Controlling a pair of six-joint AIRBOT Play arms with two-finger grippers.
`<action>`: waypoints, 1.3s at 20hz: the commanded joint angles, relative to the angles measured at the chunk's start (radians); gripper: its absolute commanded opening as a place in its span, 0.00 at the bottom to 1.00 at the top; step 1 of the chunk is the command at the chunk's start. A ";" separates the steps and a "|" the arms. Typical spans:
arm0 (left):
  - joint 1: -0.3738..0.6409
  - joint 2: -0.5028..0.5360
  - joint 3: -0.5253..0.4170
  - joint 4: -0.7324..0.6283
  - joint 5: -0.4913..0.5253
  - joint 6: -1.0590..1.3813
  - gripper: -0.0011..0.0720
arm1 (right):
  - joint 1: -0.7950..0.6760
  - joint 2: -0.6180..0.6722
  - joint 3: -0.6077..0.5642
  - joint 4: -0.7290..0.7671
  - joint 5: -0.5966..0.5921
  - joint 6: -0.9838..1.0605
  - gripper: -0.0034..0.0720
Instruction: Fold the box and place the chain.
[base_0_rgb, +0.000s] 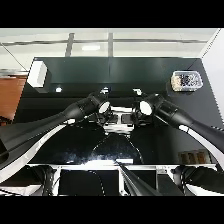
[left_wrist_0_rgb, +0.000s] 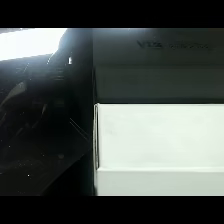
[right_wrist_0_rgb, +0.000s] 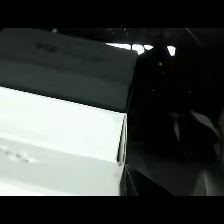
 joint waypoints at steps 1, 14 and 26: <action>0.001 0.000 0.000 0.000 0.000 0.000 0.05 | 0.025 -0.055 0.040 -0.041 0.025 0.077 0.45; 0.001 0.000 0.000 0.000 0.000 0.000 0.05 | 0.024 -0.083 0.045 -0.062 0.044 0.214 0.06; 0.001 0.000 0.000 0.000 0.003 0.000 0.05 | 0.019 -0.082 0.045 -0.055 0.035 0.216 0.06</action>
